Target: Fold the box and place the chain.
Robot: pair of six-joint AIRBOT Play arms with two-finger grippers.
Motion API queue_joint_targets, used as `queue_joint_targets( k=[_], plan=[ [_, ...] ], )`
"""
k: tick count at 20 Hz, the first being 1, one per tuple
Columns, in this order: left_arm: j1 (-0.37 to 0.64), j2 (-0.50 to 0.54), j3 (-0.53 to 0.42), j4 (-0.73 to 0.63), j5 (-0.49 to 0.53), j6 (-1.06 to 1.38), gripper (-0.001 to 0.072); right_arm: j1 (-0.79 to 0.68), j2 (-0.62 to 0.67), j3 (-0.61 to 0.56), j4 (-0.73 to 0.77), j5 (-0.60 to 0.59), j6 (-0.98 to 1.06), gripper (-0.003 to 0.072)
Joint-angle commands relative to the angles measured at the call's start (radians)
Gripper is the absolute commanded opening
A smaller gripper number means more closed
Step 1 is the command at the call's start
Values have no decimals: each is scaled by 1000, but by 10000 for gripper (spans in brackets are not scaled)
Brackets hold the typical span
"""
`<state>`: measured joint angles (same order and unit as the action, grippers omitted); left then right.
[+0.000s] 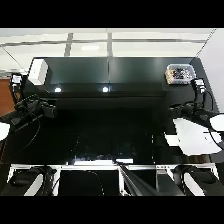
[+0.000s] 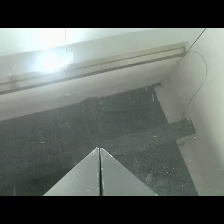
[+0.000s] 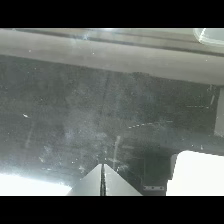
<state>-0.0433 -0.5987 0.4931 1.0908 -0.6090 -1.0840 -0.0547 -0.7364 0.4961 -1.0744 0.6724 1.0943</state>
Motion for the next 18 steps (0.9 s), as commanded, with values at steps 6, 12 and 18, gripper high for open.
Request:
queue_joint_targets(
  k=[6,12,18],
  plan=[
    [-1,0,0,0,0,0,25,1,0,0,0,0,0,11],
    [-1,0,0,0,0,0,25,1,-1,0,51,-31,0,11],
    [-2,-1,0,-5,18,0,26,1,-3,0,228,-169,8,64]
  ],
)
